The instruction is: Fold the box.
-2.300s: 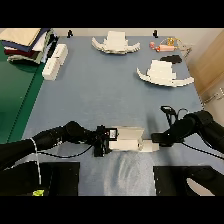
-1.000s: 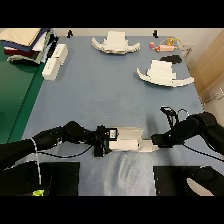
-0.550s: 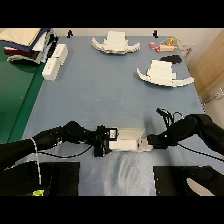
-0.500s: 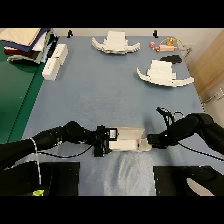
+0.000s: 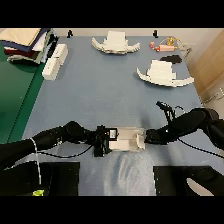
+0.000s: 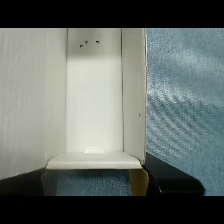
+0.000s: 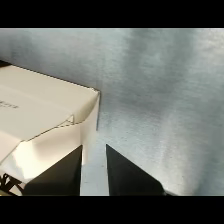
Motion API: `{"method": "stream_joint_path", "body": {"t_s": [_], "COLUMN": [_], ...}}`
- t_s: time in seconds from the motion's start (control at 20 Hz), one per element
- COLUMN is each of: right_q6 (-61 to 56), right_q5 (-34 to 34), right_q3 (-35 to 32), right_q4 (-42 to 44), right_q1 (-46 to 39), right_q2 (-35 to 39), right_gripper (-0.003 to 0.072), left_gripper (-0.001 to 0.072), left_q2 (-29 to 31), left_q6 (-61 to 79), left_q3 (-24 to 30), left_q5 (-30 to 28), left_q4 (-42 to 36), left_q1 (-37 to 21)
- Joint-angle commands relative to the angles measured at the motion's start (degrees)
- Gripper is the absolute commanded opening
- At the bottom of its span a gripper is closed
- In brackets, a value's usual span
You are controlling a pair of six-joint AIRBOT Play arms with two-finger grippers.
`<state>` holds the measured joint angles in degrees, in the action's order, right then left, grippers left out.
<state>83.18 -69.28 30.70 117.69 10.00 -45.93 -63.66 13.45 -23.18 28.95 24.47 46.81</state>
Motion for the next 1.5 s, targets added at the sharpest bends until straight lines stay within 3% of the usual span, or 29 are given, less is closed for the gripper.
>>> {"method": "stream_joint_path", "body": {"t_s": [0.0, 0.05, 0.1, 0.4, 0.5, 0.7, 1.05, 1.25, 1.35, 1.4, 1.45], "right_q6": [0.02, 0.09, 0.44, 0.59, -7.30, -28.06, -44.26, -47.06, -47.71, -47.84, -47.84], "right_q5": [-0.17, 0.02, 0.79, 6.73, 6.64, 5.35, 4.09, 2.80, 1.66, 0.98, 0.17], "right_q3": [0.83, 0.83, 0.83, 1.29, 2.97, 7.54, 12.46, 12.68, 12.68, 12.68, 12.68], "right_q4": [1.29, 1.31, 1.29, -2.08, -8.07, -21.84, -27.56, -28.52, -29.79, -30.27, -30.53], "right_q1": [0.20, 0.87, 2.08, 12.09, 15.78, 24.48, 33.29, 33.70, 33.70, 33.68, 33.68], "right_q2": [-0.09, -0.22, -0.33, -5.60, -7.67, -11.04, -19.50, -21.90, -21.94, -21.94, -21.94], "right_gripper": [0.0430, 0.0504, 0.0512, 0.0484, 0.0445, 0.0445, 0.0441, 0.0401, 0.0294, 0.0291, 0.0196], "left_gripper": [0.0528, 0.0528, 0.0528, 0.0528, 0.0528, 0.0528, 0.0528, 0.0528, 0.0528, 0.0528, 0.0528], "left_q2": [0.02, 0.02, 0.02, 0.02, 0.02, 0.02, 0.02, 0.02, 0.02, 0.02, 0.02], "left_q6": [0.02, 0.02, 0.02, 0.02, 0.02, 0.02, 0.02, 0.02, 0.02, 0.02, 0.02], "left_q3": [0.02, 0.02, 0.02, 0.02, 0.02, 0.02, 0.02, 0.02, 0.02, 0.02, 0.02], "left_q5": [-0.02, -0.02, -0.02, -0.02, -0.02, -0.02, -0.02, -0.02, -0.02, -0.02, -0.02], "left_q4": [0.02, 0.02, 0.02, 0.02, 0.02, 0.02, 0.02, 0.02, 0.00, 0.02, 0.02], "left_q1": [0.00, 0.00, 0.00, 0.00, 0.00, 0.00, 0.00, 0.00, 0.00, 0.00, 0.00]}}
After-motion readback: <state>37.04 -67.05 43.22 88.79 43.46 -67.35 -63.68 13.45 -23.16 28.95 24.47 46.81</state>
